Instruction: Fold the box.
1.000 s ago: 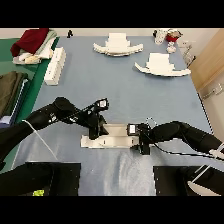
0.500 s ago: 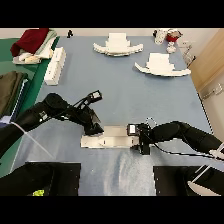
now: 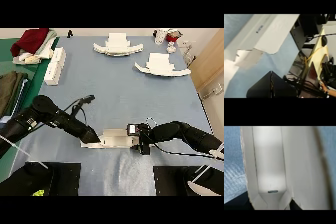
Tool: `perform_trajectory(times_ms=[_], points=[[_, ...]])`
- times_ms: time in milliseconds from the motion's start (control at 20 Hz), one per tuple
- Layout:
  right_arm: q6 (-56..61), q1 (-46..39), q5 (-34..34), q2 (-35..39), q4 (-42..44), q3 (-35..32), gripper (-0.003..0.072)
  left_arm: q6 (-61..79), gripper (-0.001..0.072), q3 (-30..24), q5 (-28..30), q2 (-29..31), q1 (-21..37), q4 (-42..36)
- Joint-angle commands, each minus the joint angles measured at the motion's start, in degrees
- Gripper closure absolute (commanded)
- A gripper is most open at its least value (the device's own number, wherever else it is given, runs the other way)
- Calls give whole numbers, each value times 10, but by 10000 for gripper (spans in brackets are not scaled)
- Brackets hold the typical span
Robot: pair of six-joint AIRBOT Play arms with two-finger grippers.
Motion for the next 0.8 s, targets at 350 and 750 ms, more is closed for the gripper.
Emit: perform_trajectory(times_ms=[350, 750], points=[[0, 0, 0, 0, -1, 0, 136, -164, 694, 48, 300, -65, -100, -20], [0, 0, 0, 0, -1, 0, 136, -176, 694, 50, 306, -221, -94, -46]])
